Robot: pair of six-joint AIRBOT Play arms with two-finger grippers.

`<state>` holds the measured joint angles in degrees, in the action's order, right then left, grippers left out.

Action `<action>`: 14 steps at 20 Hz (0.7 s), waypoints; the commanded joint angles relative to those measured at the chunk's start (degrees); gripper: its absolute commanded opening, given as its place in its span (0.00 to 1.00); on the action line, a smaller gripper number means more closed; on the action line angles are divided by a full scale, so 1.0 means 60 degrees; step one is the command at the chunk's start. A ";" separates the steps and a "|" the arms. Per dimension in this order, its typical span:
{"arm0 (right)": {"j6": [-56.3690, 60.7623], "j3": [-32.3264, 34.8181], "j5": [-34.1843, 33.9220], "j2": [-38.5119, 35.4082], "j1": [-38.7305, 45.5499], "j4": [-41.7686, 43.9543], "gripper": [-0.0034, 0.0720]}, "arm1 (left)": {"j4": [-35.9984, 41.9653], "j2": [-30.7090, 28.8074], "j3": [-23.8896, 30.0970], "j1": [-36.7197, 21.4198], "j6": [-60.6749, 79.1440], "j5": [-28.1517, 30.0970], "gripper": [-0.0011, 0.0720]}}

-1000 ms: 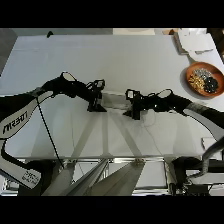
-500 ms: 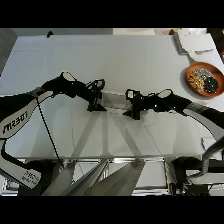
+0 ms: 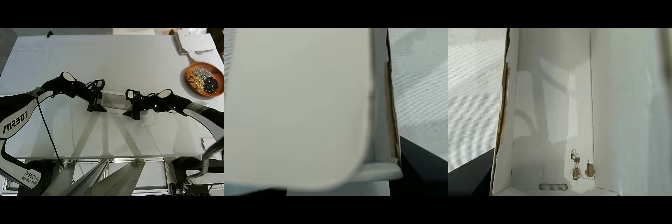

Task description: Fold the box and place the chain.

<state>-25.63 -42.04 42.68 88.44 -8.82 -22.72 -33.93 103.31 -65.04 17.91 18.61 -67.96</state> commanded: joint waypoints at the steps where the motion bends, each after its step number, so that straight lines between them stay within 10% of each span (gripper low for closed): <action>1: 0.0011 0.0004 -0.0004 0.0000 -0.0007 0.0007 0.56 | -0.0011 0.0000 0.0007 0.0007 0.0007 -0.0036 0.52; 7: 0.0004 0.0004 0.0095 0.0000 -0.0007 0.0062 0.56 | -0.0011 0.0000 0.0007 0.0007 0.0007 -0.0033 0.52; 10: 0.0000 0.0004 -0.0051 0.0000 -0.0004 0.0066 0.86 | -0.0011 0.0000 0.0007 0.0007 0.0007 -0.0036 0.52; 14: 0.0007 0.0004 -0.0040 -0.0131 0.0007 -0.0514 0.88 | -0.0011 0.0000 0.0007 0.0007 0.0004 -0.0036 0.52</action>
